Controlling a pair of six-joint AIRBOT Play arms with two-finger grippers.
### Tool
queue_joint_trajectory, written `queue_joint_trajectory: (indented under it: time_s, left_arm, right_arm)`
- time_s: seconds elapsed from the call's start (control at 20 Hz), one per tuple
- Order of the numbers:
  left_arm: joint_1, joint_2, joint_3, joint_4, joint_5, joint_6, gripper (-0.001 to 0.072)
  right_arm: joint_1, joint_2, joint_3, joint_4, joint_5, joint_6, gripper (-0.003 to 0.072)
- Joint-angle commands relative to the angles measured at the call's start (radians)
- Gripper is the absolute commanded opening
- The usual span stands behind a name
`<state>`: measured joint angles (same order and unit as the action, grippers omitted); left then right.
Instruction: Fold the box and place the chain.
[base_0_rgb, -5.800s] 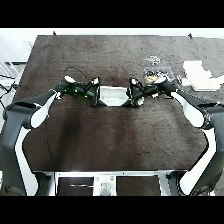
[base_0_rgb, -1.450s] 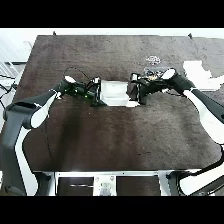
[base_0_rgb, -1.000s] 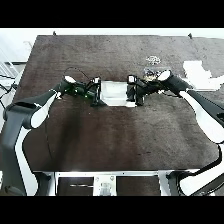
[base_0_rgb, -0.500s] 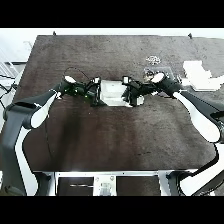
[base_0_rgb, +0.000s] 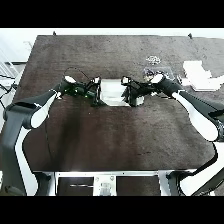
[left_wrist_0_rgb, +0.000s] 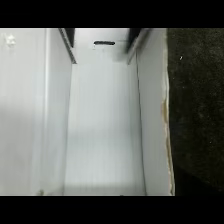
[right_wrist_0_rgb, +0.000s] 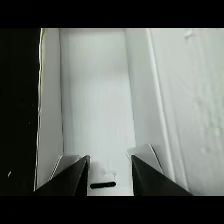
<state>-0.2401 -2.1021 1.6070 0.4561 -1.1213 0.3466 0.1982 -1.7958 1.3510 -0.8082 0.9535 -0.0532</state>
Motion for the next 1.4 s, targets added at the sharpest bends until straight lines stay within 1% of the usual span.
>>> queue_joint_trajectory:
  time_s: [0.0, 0.05, 0.1, 0.15, 0.2, 0.3, 0.45, 0.7, 0.8, 1.0, 1.1, 1.25, 1.35]
  left_arm:
    - [0.001, -0.001, 0.000, 0.000, 0.000, 0.001, 0.0493]
    - [0.001, -0.001, 0.000, 0.000, 0.000, 0.001, 0.0493]
    - [0.001, -0.001, 0.000, 0.000, -0.001, 0.001, 0.0493]
    - [0.001, -0.001, 0.000, 0.000, -0.001, 0.001, 0.0492]
    - [0.001, -0.001, 0.000, 0.000, 0.000, 0.001, 0.0493]
    - [0.001, -0.001, 0.000, 0.000, 0.000, 0.001, 0.0493]
    - [0.001, -0.001, 0.000, 0.000, 0.000, 0.001, 0.0492]
    - [0.001, -0.001, 0.000, 0.000, 0.000, 0.001, 0.0493]
    - [0.001, -0.001, 0.000, 0.000, -0.001, 0.000, 0.0493]
    - [0.001, -0.001, 0.000, 0.000, -0.001, -0.002, 0.0493]
    - [0.001, -0.001, 0.000, 0.000, -0.001, -0.002, 0.0493]
    - [0.001, -0.001, 0.000, 0.000, -0.001, -0.002, 0.0493]
    - [0.001, -0.001, 0.000, 0.000, -0.001, -0.002, 0.0493]
  right_arm:
    - [-0.011, 0.018, 0.000, -0.087, 0.032, 0.080, 0.0333]
    - [-0.014, 0.031, 0.000, -0.134, 0.045, 0.119, 0.0258]
    - [-0.014, 0.049, 0.000, -0.180, 0.068, 0.148, 0.0147]
    - [-0.014, 0.071, 0.000, -0.211, 0.086, 0.183, 0.0112]
    - [-0.014, 0.093, 0.000, -0.223, 0.098, 0.216, 0.0014]
    - [-0.018, 0.146, 0.000, -0.233, 0.110, 0.290, 0.0012]
    - [-0.050, 0.215, 0.000, -0.233, 0.110, 0.483, 0.0012]
    - [-0.236, 0.233, -0.002, -0.207, 0.111, 0.859, 0.0012]
    - [-0.287, 0.231, -0.025, -0.168, 0.110, 0.956, 0.0012]
    - [-0.319, 0.216, -0.101, -0.157, 0.105, 1.056, 0.0012]
    - [-0.318, 0.178, -0.135, -0.097, 0.103, 1.068, 0.0012]
    - [-0.310, 0.108, -0.151, 0.027, 0.102, 1.068, 0.0011]
    - [-0.276, 0.069, -0.151, 0.042, 0.092, 1.068, 0.0011]
